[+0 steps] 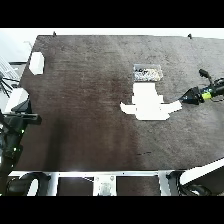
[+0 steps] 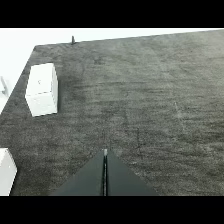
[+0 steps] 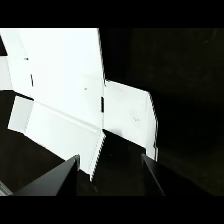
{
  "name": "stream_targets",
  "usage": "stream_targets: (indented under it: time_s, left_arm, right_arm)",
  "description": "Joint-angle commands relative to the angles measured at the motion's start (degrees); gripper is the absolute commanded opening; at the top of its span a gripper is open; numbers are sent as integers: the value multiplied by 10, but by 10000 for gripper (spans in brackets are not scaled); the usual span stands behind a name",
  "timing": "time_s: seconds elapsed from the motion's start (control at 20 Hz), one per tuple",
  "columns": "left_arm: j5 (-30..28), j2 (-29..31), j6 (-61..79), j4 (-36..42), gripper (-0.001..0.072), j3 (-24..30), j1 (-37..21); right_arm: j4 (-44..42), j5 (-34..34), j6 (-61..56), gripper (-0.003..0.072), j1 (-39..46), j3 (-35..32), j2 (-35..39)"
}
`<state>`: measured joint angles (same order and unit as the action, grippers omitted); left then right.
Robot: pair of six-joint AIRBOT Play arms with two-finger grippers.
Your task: Fold the box and place the chain.
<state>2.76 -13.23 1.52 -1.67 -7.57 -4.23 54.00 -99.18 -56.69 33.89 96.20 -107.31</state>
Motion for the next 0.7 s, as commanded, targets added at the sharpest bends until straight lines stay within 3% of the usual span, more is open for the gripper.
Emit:
stream_targets:
  time_s: [0.0,0.35,0.65]
  left_arm:
    - [0,0,0,0,21,0,0]
    - [0,0,0,0,21,0,0]
    - [0,0,0,0,21,0,0]
  right_arm:
    - [17,-37,-16,427,13,63,-1]
    - [24,56,-6,442,0,-2,-3]
    - [12,68,15,441,-14,-63,-33]
